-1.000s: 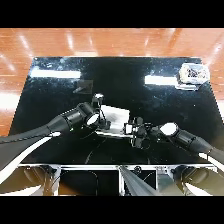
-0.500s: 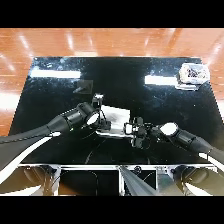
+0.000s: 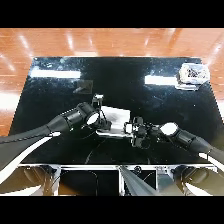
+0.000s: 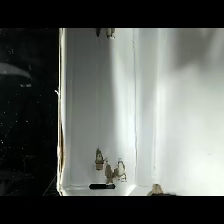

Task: Fold the box and place the chain.

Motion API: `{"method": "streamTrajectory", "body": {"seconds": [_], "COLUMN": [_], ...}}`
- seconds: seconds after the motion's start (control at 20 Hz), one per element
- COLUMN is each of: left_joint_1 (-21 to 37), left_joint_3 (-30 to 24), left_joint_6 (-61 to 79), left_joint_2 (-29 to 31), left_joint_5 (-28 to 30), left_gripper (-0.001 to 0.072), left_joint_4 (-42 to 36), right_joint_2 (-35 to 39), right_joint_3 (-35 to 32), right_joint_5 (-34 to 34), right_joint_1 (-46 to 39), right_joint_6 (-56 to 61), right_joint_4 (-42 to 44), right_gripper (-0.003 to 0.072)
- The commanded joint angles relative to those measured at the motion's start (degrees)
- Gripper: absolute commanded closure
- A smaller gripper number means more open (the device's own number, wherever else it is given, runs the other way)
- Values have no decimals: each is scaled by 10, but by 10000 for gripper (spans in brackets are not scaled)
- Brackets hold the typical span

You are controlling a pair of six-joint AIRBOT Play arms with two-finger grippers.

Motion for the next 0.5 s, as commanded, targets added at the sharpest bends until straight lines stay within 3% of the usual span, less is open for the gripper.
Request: {"method": "streamTrajectory", "body": {"seconds": [0.0, 0.05, 0.1, 0.45], "left_joint_1": [0, 0, 0, 33], "left_joint_3": [0, 0, 0, 0], "left_joint_6": [0, 0, 0, 0], "left_joint_2": [0, 0, 1, 16], "left_joint_5": [-3, -3, -4, -32], "left_gripper": [689, 689, 689, 690], "left_joint_4": [-3, -3, -3, 7], "right_joint_2": [0, 0, 0, 28], "right_joint_3": [1, 1, 1, 4], "right_joint_5": [-1, 0, 1, 1], "right_joint_1": [0, 0, 0, -2], "right_joint_6": [0, 0, 0, 0], "right_joint_4": [2, 1, 0, -22], "right_gripper": [132, 108, -34, -34]}}
